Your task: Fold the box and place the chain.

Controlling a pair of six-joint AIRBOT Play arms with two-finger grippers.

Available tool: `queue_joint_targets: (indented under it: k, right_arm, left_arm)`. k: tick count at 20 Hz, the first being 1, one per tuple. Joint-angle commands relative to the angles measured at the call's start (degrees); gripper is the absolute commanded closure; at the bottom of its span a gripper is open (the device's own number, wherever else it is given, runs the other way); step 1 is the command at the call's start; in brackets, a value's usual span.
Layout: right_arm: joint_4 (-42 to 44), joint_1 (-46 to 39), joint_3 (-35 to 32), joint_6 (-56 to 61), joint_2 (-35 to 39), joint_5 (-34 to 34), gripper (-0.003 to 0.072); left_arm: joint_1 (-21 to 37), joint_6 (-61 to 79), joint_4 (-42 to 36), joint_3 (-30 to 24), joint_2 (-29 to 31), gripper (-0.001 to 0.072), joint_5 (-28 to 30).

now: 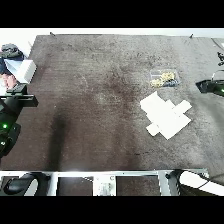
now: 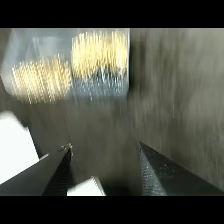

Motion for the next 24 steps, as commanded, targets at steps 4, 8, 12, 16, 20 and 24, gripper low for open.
queue_joint_targets:
  k: [4,8,12,16,20,24]
  right_arm:
    - [-22.67,-1.40,18.82,6.01,-17.51,24.98,0.0224]
    - [-29.51,3.54,20.06,1.73,-20.81,27.28,0.0223]
    - [-29.94,6.32,20.13,1.03,-22.34,26.25,0.0222]
    - [-28.24,6.71,20.13,0.96,-25.42,25.92,0.0224]
    - [-26.23,6.67,20.15,-0.44,-28.17,25.99,0.0227]
    - [-25.11,6.64,20.15,-2.64,-30.80,30.71,0.0341]
  left_arm:
    - [0.02,0.00,0.00,0.02,-0.04,0.0697,0.02]
    - [0.02,0.00,0.00,0.02,-0.04,0.0697,0.02]
    - [0.02,0.00,0.00,0.02,-0.02,0.0697,0.02]
    - [0.02,0.00,0.00,0.02,-0.04,0.0697,0.02]
    - [0.02,0.00,0.00,0.02,-0.02,0.0697,0.02]
    - [0.02,0.00,0.00,0.02,-0.04,0.0697,0.02]
